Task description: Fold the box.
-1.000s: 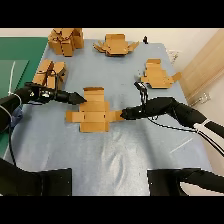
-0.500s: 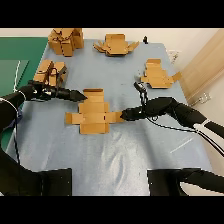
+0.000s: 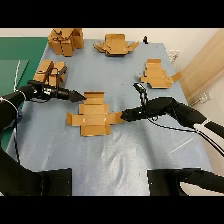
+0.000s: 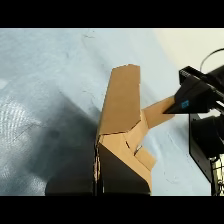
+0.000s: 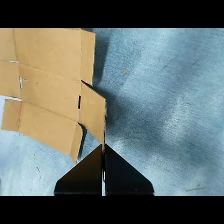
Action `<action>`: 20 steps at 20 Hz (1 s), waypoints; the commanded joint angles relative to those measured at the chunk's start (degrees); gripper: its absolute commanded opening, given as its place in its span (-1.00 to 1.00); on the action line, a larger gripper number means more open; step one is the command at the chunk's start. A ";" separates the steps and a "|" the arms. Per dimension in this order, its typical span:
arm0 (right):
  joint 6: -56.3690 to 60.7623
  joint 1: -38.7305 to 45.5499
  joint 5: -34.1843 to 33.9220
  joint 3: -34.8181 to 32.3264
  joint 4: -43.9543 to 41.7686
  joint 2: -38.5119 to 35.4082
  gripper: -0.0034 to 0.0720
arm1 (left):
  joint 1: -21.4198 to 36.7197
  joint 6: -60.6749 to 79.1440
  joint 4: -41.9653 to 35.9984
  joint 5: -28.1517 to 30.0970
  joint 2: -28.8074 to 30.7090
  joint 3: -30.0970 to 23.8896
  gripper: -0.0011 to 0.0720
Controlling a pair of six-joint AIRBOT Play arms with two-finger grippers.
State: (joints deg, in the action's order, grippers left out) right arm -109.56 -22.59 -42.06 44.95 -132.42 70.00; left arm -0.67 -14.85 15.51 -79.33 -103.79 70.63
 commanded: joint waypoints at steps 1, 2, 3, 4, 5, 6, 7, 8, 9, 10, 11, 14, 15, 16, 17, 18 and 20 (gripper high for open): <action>0.02 -0.02 0.02 -0.02 -0.04 0.02 -0.89 | -0.07 4.39 0.04 -3.45 0.00 0.07 -0.92; 0.00 -0.02 0.02 -0.02 -0.04 0.02 -0.89 | -0.07 5.29 0.00 -3.61 0.00 0.07 -0.92; 0.00 -0.02 0.02 -0.02 -0.02 0.02 -0.89 | -0.07 6.64 -0.15 -3.78 0.00 0.07 -0.92; -0.02 0.02 -0.04 -0.02 0.24 0.00 -0.89 | -0.20 8.37 -0.17 -3.98 0.00 0.07 -0.92; 0.02 0.11 -0.39 0.09 1.40 -0.22 -0.73 | -0.39 11.56 -0.17 -4.48 0.00 0.07 -0.93; 0.44 0.24 -0.52 0.31 4.02 -0.63 -0.33 | -0.59 15.69 -0.39 -5.33 0.00 0.07 -0.94; 2.29 0.52 -0.85 0.59 7.72 -1.62 -0.04 | -0.81 19.82 -1.07 -6.45 0.02 0.07 -0.94; 3.78 0.85 -1.99 1.16 12.68 -2.89 0.03 | -1.07 24.06 -2.64 -7.96 0.13 0.07 -0.94; 5.68 0.96 -4.31 2.16 19.98 -4.61 0.03 | -1.14 27.91 -5.01 -8.98 0.35 0.07 -0.94; 6.71 0.81 -7.67 3.32 27.26 -6.54 0.04 | -1.14 30.18 -7.43 -9.38 0.68 0.07 -0.95; 4.98 0.33 -11.82 4.52 33.03 -8.94 0.03 | -1.11 32.09 -9.27 -9.11 1.07 0.07 -0.95; -15.47 -5.55 -17.14 5.66 28.92 -15.93 0.03 | -1.14 34.56 -8.33 -7.45 1.46 0.04 -0.94; -19.52 -9.16 -17.18 5.55 27.47 -16.83 0.03 | -1.14 34.56 -7.32 -7.08 1.36 0.04 -0.94; -20.57 -12.90 -16.83 5.20 28.28 -16.74 0.03 | -1.14 34.53 -6.38 -6.34 1.36 0.02 -0.94; -20.55 -16.63 -15.58 4.24 29.38 -16.00 0.03 | -1.14 34.60 -5.44 -6.12 1.33 0.00 -0.94; -20.55 -19.82 -13.49 3.04 30.47 -14.60 0.04 | -1.14 34.56 -3.85 -5.66 1.31 0.00 -0.94; -20.55 -23.69 -8.41 2.14 33.27 -10.62 0.04 | -1.66 34.58 -0.39 -4.66 1.31 -0.02 -0.94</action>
